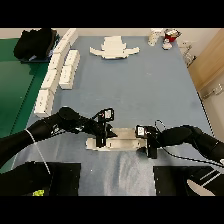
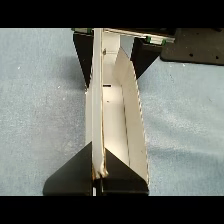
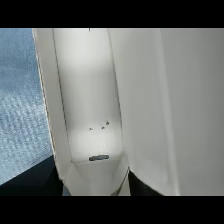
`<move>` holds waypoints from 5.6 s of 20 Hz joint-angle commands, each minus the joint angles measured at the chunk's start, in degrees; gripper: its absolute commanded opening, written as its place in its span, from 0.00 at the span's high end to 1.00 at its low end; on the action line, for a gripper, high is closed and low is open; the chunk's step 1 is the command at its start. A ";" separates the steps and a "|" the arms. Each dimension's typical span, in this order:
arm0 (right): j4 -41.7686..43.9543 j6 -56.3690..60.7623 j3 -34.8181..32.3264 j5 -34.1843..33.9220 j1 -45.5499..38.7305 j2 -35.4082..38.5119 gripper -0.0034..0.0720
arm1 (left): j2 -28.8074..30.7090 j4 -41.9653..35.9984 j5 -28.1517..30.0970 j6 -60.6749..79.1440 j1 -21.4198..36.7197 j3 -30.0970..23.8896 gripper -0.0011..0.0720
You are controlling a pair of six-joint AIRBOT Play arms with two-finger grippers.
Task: Fold the box.
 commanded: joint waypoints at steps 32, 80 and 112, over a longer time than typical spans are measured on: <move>-0.02 0.00 0.04 0.00 0.02 0.02 0.33 | 5.95 13.40 -3.41 -31.82 3.13 0.04 0.02; -0.02 0.00 0.02 0.00 0.02 0.02 0.33 | 19.32 29.73 -9.92 -64.50 -3.02 7.85 0.97; -0.02 0.00 0.02 0.00 0.02 0.02 0.33 | 6.78 11.96 10.12 -6.73 -5.03 -8.39 0.76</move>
